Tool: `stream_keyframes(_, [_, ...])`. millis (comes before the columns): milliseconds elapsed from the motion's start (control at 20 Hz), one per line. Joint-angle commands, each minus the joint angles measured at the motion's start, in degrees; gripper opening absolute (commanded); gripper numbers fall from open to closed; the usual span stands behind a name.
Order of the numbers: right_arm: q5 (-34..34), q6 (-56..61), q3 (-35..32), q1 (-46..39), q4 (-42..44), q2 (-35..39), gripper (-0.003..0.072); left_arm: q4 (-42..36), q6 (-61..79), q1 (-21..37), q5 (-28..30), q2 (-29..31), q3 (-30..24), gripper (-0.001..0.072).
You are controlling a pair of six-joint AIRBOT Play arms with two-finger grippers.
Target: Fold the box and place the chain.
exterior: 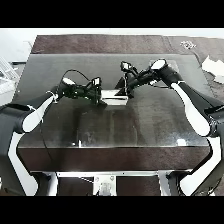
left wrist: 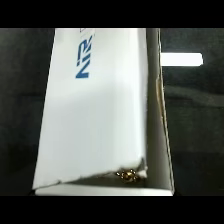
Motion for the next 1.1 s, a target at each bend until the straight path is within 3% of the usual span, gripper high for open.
stream_keyframes(0, [-0.72,0.11,-0.24,0.31,-0.55,-0.04,0.0416,-0.02,0.02,-0.02,-0.02,0.04,0.02,0.0488])
stream_keyframes(250, [2.89,1.33,-1.18,0.31,-0.55,0.0,0.0416,-0.02,0.02,-0.02,-0.02,0.04,0.02,0.0488])
stream_keyframes(600, [2.86,-0.87,-3.45,-0.02,0.35,0.0,0.0416,-0.02,0.02,-0.02,-0.02,0.04,0.02,0.0487])
stream_keyframes(1000, [5.66,-6.73,-5.2,-4.5,15.87,0.0,0.0404,-0.02,0.02,-0.02,-0.02,0.04,0.02,0.0487])
stream_keyframes(1050, [7.52,-7.56,-5.2,-5.2,18.67,0.0,0.0364,-0.02,0.04,-0.02,-0.02,0.04,0.02,0.0488])
